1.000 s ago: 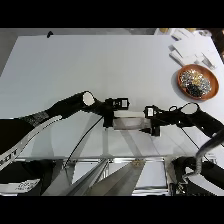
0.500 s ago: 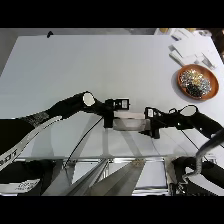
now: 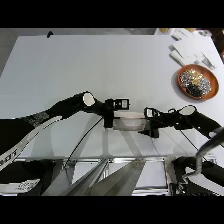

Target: Fold the box and place the chain.

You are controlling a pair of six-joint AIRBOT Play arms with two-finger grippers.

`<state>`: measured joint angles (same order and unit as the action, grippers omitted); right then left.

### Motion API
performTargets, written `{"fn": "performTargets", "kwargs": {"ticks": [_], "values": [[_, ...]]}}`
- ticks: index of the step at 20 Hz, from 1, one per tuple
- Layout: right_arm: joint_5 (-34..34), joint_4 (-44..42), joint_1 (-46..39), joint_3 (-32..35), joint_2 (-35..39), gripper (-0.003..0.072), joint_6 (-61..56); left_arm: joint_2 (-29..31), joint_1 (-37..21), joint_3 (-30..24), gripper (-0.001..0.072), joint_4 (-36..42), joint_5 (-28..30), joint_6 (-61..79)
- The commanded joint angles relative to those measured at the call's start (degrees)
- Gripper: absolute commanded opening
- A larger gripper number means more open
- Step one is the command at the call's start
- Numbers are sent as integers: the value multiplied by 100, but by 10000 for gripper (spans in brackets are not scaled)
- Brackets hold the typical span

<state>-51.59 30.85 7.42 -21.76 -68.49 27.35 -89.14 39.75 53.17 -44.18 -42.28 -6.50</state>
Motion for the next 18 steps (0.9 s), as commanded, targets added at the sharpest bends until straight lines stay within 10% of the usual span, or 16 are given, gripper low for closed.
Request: {"fn": "performTargets", "kwargs": {"ticks": [1, 18], "values": [[24, -87, -4, 0, -9, 691, 61, 2, -2, 0, 10, -4, 2, 2], [52, 87, 103, 0, -271, 396, 13, 2, -2, 0, 10, -2, 2, 2]]}}
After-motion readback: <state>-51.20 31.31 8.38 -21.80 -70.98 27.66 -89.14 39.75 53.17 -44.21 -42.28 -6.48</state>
